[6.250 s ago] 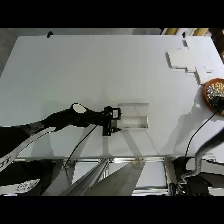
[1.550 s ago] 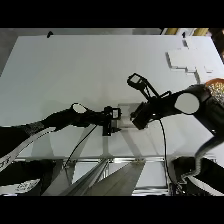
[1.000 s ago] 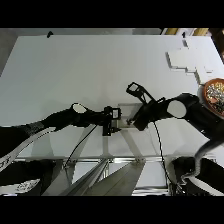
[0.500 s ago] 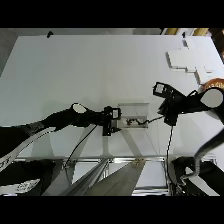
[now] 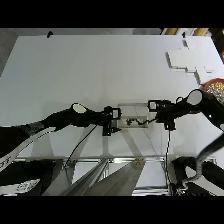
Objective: Fold the box and place the chain.
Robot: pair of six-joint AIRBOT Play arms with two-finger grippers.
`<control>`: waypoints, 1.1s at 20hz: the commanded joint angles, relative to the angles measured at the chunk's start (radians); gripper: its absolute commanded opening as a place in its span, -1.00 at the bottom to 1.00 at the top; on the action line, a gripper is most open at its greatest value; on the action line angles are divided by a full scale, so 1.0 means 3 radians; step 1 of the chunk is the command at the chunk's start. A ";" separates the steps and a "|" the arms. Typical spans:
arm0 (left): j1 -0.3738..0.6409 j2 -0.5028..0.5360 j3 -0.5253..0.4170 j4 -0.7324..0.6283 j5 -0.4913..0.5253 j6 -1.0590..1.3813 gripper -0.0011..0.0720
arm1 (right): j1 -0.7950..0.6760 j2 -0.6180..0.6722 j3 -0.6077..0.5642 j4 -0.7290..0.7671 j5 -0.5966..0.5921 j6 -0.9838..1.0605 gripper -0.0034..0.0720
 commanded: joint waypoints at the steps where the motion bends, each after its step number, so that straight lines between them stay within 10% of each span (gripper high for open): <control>1: 0.0003 0.0003 0.0000 0.0000 0.0001 0.0000 -0.94 | -0.0005 -0.0223 -0.0014 0.0013 -0.0075 -0.0243 -0.49; 14: 0.0003 0.0003 0.0000 0.0000 0.0001 0.0000 -0.94 | -0.0005 -0.0348 -0.0015 0.0013 -0.0389 -0.0268 -0.51; 16: 0.0003 0.0003 0.0000 0.0000 0.0001 0.0000 -0.94 | -0.0005 -0.0348 -0.0015 0.0013 -0.0354 -0.0268 -0.83; 22: 0.0003 0.0003 0.0000 0.0000 0.0001 0.0001 -0.94 | -0.0006 0.0088 -0.0014 0.0000 -0.0053 -0.0249 -0.86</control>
